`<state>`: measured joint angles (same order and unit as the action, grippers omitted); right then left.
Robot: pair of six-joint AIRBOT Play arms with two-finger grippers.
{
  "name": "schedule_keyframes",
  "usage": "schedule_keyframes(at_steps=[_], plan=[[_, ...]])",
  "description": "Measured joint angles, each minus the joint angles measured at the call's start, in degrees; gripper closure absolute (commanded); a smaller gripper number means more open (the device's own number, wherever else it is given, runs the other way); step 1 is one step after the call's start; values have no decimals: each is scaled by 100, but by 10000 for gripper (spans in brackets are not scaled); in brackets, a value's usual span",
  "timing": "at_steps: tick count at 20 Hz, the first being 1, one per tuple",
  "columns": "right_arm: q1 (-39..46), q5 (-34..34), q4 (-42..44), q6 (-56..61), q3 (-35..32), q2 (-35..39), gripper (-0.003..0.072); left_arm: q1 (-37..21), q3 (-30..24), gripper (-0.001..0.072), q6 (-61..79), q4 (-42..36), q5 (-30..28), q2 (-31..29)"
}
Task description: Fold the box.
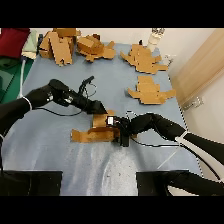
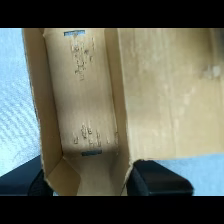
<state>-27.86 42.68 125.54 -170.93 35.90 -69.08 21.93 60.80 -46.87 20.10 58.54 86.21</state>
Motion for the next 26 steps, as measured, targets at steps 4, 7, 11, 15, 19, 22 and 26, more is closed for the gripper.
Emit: schedule_keyframes(at_steps=[4, 7, 11, 15, 19, 22, 26], plan=[[0, 22, 0, 0, 0, 0, 92, -457, 479, 700, 157, 883, 782, -275], [0, 28, 0, 0, 0, 0, 92, -793, 581, 700, 262, 2024, 1263, -634], [0, 33, 0, 0, 0, 0, 92, -905, 111, 700, 859, 3189, 1316, -1268], [0, 37, 0, 0, 0, 0, 92, -525, -1016, 696, 2122, 3554, -57, -2094], [0, 39, 0, 0, 0, 0, 92, -125, -1971, 696, 3185, 3672, -1263, -2459], [0, 39, 0, 0, 0, 0, 92, -11, -2267, 696, 3427, 3567, -1646, -2529], [0, 39, 2, 0, 0, 0, 92, 42, -2396, 695, 3512, 3134, -1867, -2562]])
